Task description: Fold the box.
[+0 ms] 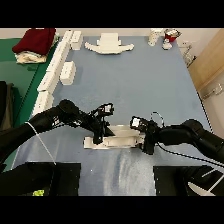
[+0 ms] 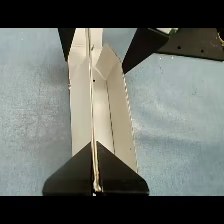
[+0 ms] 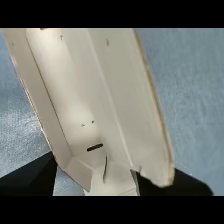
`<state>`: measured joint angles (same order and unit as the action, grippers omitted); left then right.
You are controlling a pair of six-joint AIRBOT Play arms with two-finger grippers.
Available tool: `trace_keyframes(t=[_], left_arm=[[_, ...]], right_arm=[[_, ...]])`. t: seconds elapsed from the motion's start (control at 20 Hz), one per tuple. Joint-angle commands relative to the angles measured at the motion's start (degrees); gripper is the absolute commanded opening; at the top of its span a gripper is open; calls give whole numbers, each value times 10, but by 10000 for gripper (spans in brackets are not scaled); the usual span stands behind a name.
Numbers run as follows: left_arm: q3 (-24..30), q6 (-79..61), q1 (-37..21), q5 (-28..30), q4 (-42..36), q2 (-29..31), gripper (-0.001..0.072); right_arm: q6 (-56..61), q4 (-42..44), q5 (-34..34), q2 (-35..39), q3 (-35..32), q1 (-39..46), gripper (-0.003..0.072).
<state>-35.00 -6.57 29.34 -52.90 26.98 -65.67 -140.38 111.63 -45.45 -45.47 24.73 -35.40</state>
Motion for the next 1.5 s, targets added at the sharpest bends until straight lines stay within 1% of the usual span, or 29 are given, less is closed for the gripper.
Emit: trace_keyframes(t=[0.0, 0.1, 0.2, 0.45, 0.65, 0.75, 1.0, 1.15, 1.3, 1.45], left_arm=[[0, 0, 0, 0, 0, 0, 14], [0, 0, 0, 0, 0, 0, 14], [0, 0, 0, 0, 0, 0, 14], [0, 0, 0, 0, 0, 0, 15], [0, 0, 0, 0, 0, 0, 14], [0, 0, 0, 0, 0, 0, 14], [0, 0, 0, 0, 0, 0, 14], [0, 0, 0, -1, 0, 0, 14], [0, 0, 0, 0, 0, 0, 14], [0, 0, 0, 0, 0, 0, 14]], right_arm=[[-205, 123, -18, -10, -10, 75, 720], [-217, 132, -56, -25, -10, 83, 720], [-217, 133, -74, -40, -10, 83, 720], [-231, 138, -64, -62, -10, 83, 720], [-240, 143, -35, -70, -10, 83, 720], [-253, 150, -32, -71, -10, 83, 720], [-260, 156, -32, -72, -10, 83, 720], [-259, 142, -33, -67, -10, 83, 720], [-255, 142, -64, -65, -10, 83, 720], [-255, 142, -71, -65, -10, 83, 720]])
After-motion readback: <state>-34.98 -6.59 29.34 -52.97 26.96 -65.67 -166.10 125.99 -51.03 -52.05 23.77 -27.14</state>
